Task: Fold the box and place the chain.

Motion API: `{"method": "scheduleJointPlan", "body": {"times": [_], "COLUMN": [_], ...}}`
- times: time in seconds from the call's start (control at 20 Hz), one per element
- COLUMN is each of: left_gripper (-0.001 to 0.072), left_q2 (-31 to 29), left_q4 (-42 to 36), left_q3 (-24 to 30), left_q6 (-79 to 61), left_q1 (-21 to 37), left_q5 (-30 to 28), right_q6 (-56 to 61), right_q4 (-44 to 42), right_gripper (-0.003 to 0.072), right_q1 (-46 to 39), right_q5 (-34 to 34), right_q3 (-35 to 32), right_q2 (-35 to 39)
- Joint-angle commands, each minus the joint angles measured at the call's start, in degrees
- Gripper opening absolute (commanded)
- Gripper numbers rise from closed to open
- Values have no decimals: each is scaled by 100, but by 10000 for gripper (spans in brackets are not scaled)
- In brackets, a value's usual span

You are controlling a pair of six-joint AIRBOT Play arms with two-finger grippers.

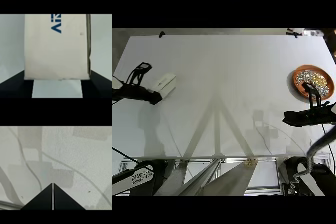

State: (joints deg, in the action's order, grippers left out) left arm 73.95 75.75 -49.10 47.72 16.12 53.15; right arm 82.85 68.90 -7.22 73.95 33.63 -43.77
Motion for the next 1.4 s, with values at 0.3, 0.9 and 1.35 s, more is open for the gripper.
{"method": "scheduleJointPlan", "body": {"times": [0.3, 0.9, 1.35], "left_gripper": [113, 700, 697], "left_q2": [308, -31, -2190], "left_q4": [299, 79, -203], "left_q3": [52, 50, 48], "left_q6": [225, 223, 289], "left_q1": [988, 984, 487], "left_q5": [1639, 1733, 981], "right_q6": [-68, -85, -116], "right_q4": [4, 11, 7], "right_gripper": [7, 10, 59], "right_q1": [-2, -4, -2], "right_q5": [13, 13, -136], "right_q3": [7, 7, 4], "right_q2": [-4, -4, -4]}}
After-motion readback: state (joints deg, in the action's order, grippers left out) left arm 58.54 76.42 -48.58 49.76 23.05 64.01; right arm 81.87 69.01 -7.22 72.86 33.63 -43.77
